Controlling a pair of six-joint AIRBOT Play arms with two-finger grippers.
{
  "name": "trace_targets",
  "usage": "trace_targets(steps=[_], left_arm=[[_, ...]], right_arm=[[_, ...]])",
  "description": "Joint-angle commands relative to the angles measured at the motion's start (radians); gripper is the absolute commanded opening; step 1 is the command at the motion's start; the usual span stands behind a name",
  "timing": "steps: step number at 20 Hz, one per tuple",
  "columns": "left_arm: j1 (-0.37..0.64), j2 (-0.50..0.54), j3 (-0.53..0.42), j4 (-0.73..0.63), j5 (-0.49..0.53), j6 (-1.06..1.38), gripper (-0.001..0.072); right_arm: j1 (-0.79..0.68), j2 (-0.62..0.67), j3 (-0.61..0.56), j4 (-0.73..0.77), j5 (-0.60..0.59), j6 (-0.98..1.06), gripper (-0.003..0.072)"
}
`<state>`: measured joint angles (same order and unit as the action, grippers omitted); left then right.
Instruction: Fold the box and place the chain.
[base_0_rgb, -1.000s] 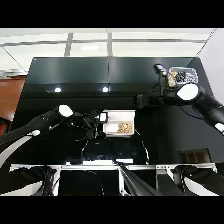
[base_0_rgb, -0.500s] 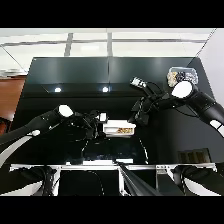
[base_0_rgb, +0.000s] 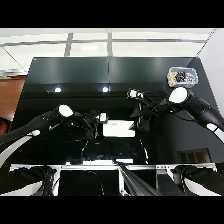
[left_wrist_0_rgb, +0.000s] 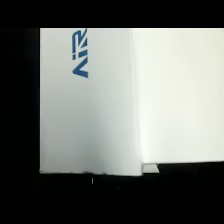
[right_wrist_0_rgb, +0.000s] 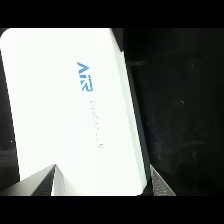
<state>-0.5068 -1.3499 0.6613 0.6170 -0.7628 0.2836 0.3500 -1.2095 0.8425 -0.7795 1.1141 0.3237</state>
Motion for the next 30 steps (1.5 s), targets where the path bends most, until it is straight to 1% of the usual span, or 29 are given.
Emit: trace_targets(steps=[1, 4, 6, 7, 10, 13, 17, 18, 19, 24, 25, 26, 27, 30], left_arm=[[0.0, -0.001, 0.0, 0.0, 0.0, 0.0, 0.0359], [0.0, -0.001, 0.0, 0.0, 0.0, 0.0, 0.0359], [0.0, -0.001, 0.0, 0.0, 0.0, 0.0, 0.0359], [0.0, -0.001, 0.0, 0.0, 0.0, 0.0, 0.0359], [0.0, -0.001, 0.0, 0.0, 0.0, 0.0, 0.0359], [0.0, -0.001, 0.0, 0.0, 0.0, 0.0, 0.0359], [0.0, -0.001, 0.0, 0.0, 0.0, 0.0, 0.0359], [0.0, -0.001, 0.0, 0.0, 0.0, 0.0, 0.0359], [0.0, -0.001, 0.0, 0.0, 0.0, 0.0, 0.0359], [0.0, -0.001, 0.0, 0.0, 0.0, 0.0, 0.0359], [0.0, -0.001, 0.0, 0.0, 0.0, 0.0, 0.0359], [0.0, -0.001, 0.0, 0.0, 0.0, 0.0, 0.0359], [0.0, -0.001, 0.0, 0.0, 0.0, 0.0, 0.0359], [0.0, -0.001, 0.0, 0.0, 0.0, 0.0, 0.0359]], right_arm=[[0.001, 0.0, -0.011, 0.009, 0.007, -0.023, 0.072], [0.009, 0.0, -0.011, 0.034, 0.05, -0.022, 0.072], [0.037, 0.0, -0.011, 0.034, 0.051, -0.022, 0.072], [0.053, 0.0, -0.011, 0.031, 0.045, -0.022, 0.072], [0.079, 0.0, -0.011, -0.046, -0.001, -0.021, 0.072], [0.078, 0.0, -0.011, -0.048, -0.04, -0.021, 0.072], [0.078, 0.0, -0.011, -0.048, -0.045, -0.016, 0.0716], [0.078, 0.0, -0.011, -0.048, -0.039, -0.016, 0.0506], [0.078, 0.0, -0.011, -0.048, -0.028, -0.016, 0.0428], [0.078, 0.0, -0.011, -0.047, -0.018, -0.015, 0.042], [0.078, 0.0, -0.011, -0.047, -0.018, -0.013, 0.0384], [0.078, 0.0, -0.011, -0.045, -0.015, -0.013, 0.0195], [0.078, 0.002, -0.01, -0.042, -0.015, -0.013, 0.0182], [0.078, 0.015, -0.008, -0.04, -0.015, -0.013, 0.0182]])
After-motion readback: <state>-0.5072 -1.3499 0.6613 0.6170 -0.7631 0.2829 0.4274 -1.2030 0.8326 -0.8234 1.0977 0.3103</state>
